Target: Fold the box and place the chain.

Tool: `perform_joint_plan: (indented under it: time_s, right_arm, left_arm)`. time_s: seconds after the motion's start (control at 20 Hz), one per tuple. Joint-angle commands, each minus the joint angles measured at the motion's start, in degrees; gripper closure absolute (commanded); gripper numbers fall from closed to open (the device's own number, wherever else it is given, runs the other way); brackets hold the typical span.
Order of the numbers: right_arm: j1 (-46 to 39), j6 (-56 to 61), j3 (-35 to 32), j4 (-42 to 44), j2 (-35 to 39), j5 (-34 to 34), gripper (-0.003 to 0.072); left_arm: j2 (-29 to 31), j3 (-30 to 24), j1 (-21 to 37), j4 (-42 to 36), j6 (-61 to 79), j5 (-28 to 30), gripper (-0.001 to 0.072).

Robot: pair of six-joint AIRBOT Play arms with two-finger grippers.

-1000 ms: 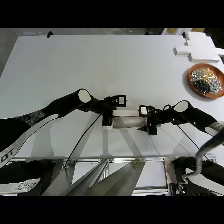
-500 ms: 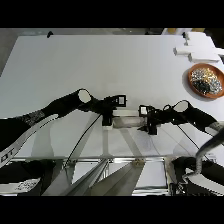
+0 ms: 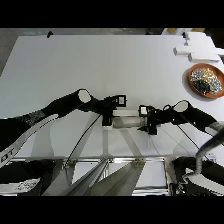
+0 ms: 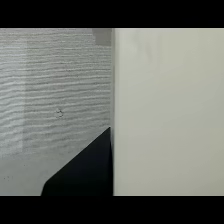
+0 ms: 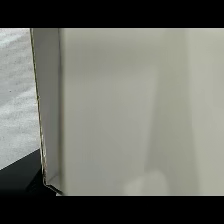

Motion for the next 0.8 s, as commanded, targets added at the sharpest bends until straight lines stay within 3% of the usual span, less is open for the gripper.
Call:
perform_joint_plan:
  time_s: [0.0, 0.1, 0.25, 0.45, 0.5, 0.55, 0.65, 0.7, 0.75]
  right_arm:
    - [0.0, 0.0, 0.0, 0.0, 0.0, 0.0, 0.0391]
    - [0.0, 0.0, 0.0, 0.0, 0.0, 0.0, 0.0391]
    - [0.0, 0.0, 0.0, 0.0, 0.0, 0.0, 0.0391]
    - [0.0, 0.0, 0.0, 0.0, 0.0, 0.0, 0.0391]
    - [0.0, 0.0, 0.0, 0.0, 0.0, 0.0, 0.0391]
    - [0.0, 0.0, 0.0, 0.0, 0.0, 0.0, 0.0391]
    - [0.0, 0.0, 0.0, 0.0, 0.0, 0.0, 0.0391]
    - [0.0, 0.0, 0.0, 0.0, 0.0, 0.0, 0.0391]
    - [0.0, 0.0, 0.0, 0.0, 0.0, 0.0, 0.0391]
  left_arm:
    - [0.5, 0.0, 0.1, 0.2, -0.1, -3.1, 0.0679]
    - [1.7, 0.0, 0.1, 0.3, -0.2, -4.3, 0.05]
    - [4.3, 0.0, 0.1, 2.8, -0.2, -5.1, 0.029]
    - [7.8, 0.0, 0.5, 11.4, -6.2, -6.5, 0.027]
    - [8.8, 0.0, 0.8, 14.0, -9.6, -7.8, 0.0276]
    - [10.0, 0.0, 1.1, 16.6, -12.8, -9.8, 0.0325]
    - [12.7, 0.0, 1.1, 21.3, -16.5, -14.8, 0.0601]
    - [14.1, 0.0, 1.0, 22.9, -16.7, -17.2, 0.0692]
    - [15.5, 0.0, 1.0, 23.2, -16.8, -19.6, 0.0707]
